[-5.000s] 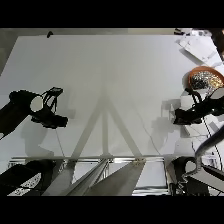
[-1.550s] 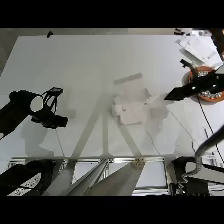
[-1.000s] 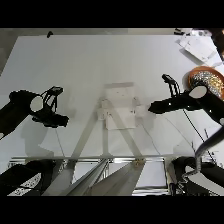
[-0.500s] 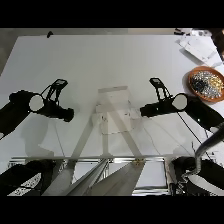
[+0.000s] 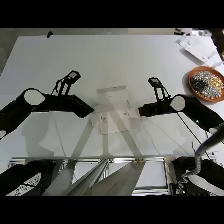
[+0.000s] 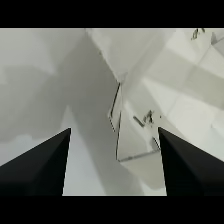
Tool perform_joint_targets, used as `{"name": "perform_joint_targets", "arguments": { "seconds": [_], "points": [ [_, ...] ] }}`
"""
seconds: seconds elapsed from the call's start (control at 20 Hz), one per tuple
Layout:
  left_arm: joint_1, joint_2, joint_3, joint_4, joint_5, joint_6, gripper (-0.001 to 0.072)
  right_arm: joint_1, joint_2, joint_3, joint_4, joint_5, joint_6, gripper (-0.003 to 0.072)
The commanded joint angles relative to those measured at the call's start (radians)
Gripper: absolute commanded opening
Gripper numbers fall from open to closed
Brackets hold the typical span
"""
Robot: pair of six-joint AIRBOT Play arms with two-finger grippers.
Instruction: Fold the box and place the chain.
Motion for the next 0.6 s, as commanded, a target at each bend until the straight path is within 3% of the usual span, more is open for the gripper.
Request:
{"name": "perform_joint_targets", "arguments": {
  "seconds": [0.0, 0.3, 0.55],
  "points": [
    [0.001, -0.072, 0.001, -0.124, 0.052, 0.223, 0.0597, 0.001, 0.000, 0.000, 0.000, -0.012, -0.001, 0.0006],
    [-0.004, -0.172, 0.001, -0.418, 0.009, 0.554, 0.0597, 0.001, 0.000, 0.000, 0.000, -0.008, -0.001, 0.0007],
    [-0.004, -0.251, 0.001, -0.429, 0.008, 0.651, 0.0596, 0.001, 0.000, 0.000, 0.001, 0.012, -0.001, 0.0007]
  ]
}}
